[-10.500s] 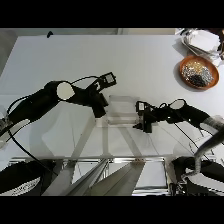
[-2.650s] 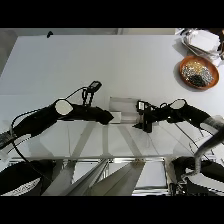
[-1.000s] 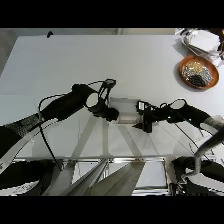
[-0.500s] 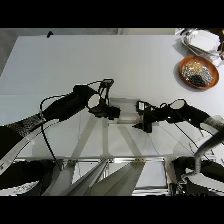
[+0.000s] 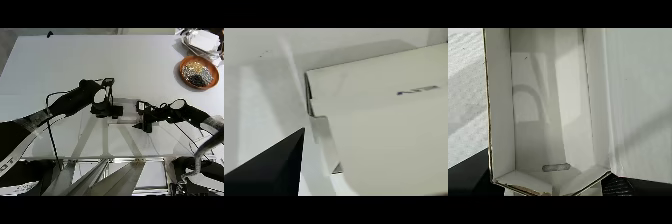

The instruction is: Fold the box and place the chain.

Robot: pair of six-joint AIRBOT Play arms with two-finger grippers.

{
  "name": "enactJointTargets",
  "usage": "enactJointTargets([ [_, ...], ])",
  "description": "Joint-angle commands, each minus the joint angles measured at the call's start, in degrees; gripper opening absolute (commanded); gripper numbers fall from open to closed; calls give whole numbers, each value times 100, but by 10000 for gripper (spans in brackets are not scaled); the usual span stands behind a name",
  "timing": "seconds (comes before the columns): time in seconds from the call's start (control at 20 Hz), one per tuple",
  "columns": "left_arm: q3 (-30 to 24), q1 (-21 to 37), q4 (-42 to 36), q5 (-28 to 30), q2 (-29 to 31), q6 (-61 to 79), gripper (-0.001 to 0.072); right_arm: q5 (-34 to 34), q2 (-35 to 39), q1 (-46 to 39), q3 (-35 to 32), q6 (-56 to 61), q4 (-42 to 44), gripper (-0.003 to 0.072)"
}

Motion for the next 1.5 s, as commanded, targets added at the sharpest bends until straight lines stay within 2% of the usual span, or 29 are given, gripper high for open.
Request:
enactJointTargets([
  [0.0, 313, -33, 267, -656, -289, -422, 452, 4, 4, 0, 7, 2, 2, 404],
  [0.15, 310, -179, 273, -673, -527, -686, 452, 2, 4, 0, 7, 2, 0, 404],
  [0.45, 310, -323, 249, 2, -719, -935, 450, 2, 4, 0, 7, 2, 0, 404],
  [0.6, 308, -334, 254, 103, -754, -1172, 448, 2, 4, 0, 7, 2, 2, 404],
  [0.65, 308, -334, 249, 81, -774, -1176, 422, 2, 4, 0, 7, 2, 0, 404],
  [0.75, 308, -339, 258, -4, -809, -1325, 307, 2, 4, 0, 7, 2, 0, 404],
  [0.85, 308, -354, 249, -28, -820, -1565, 305, 2, 4, 0, 7, 2, 0, 404],
  [0.9, 308, -365, 249, -33, -820, -1593, 271, 2, 4, 0, 7, 2, 0, 404],
  [1.0, 308, -382, 251, -90, -820, -1591, 60, 2, 4, 0, 7, 2, 2, 404],
  [1.05, 308, -389, 249, -146, -820, -1593, 4, 2, 4, 0, 7, 2, 0, 404],
  [1.3, 308, -404, 275, -428, -820, -1591, 23, 2, 4, 0, 7, 2, 0, 404],
  [1.4, 308, -404, 275, -535, -820, -1589, 145, 2, 4, 0, 7, 2, 0, 404],
  [1.45, 308, -404, 275, -581, -820, -1589, 174, 2, 4, 0, 7, 2, 0, 404],
])
